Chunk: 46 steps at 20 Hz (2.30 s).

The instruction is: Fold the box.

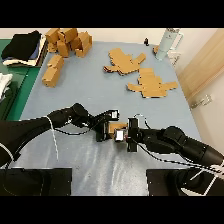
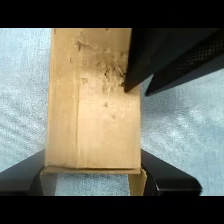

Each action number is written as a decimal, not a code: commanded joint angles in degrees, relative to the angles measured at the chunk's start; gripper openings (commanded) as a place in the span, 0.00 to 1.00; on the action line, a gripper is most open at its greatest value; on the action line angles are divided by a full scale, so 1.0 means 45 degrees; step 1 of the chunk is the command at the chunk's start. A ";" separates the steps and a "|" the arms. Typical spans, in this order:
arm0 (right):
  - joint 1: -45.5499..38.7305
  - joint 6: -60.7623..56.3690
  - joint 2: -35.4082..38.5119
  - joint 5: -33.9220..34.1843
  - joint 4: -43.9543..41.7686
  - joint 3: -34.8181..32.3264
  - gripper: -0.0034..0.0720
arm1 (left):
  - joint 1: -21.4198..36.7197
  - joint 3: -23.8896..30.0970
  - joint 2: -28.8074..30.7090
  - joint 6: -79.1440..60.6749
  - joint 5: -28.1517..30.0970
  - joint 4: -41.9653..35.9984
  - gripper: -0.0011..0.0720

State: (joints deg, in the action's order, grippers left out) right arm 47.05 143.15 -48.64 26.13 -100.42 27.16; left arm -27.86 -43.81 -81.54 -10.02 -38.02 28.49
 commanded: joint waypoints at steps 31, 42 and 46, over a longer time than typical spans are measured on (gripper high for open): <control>0.0287 -0.0039 -0.0675 -0.0996 -0.0267 0.0005 0.05 | 0.0005 -0.0015 -0.0005 0.0000 0.0010 0.0000 0.63; -0.4444 -1.5557 0.2016 0.6023 0.6212 0.1044 0.05 | 0.0005 -0.0010 -0.0005 0.0000 0.0010 0.0000 0.63; -0.6397 -1.5732 -0.0325 0.9301 0.3891 0.1821 0.05 | 0.0005 -0.0015 -0.0005 -0.0010 0.0107 -0.0005 0.62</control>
State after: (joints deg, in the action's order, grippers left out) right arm 24.23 79.88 -44.93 55.64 -79.31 33.41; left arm -27.86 -43.81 -81.54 -10.00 -37.98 28.49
